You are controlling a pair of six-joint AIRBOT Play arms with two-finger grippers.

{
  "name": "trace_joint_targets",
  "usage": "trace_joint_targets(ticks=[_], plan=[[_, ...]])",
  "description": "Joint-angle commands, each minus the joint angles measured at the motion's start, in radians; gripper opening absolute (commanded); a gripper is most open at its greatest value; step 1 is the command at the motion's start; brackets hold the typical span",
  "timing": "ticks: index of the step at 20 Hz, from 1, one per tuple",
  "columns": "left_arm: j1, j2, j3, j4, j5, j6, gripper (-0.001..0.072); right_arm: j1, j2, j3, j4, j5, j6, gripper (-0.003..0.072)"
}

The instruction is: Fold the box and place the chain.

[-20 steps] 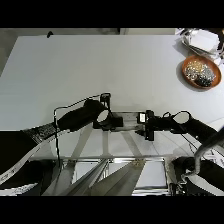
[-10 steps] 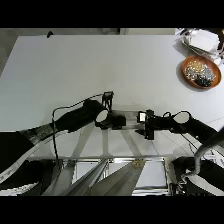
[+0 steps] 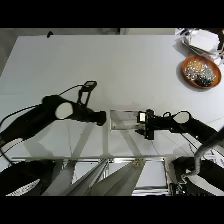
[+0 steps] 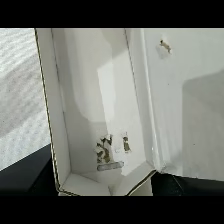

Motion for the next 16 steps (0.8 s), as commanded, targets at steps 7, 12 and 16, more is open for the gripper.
trace_joint_targets(ticks=[7, 12, 16], plan=[[0.204, -0.089, -0.099, -0.56, -0.032, 1.844, 0.0693, 0.0, 0.001, 0.0, 0.0, 0.002, 0.001, 0.0411], [0.138, -0.267, -0.099, -0.592, 0.062, 1.916, 0.0696, 0.0, 0.001, 0.0, 0.0, 0.002, 0.001, 0.0411], [0.085, -0.271, -0.099, -0.624, 0.121, 1.929, 0.0698, 0.0, 0.001, 0.0, 0.0, 0.002, 0.001, 0.0411]])
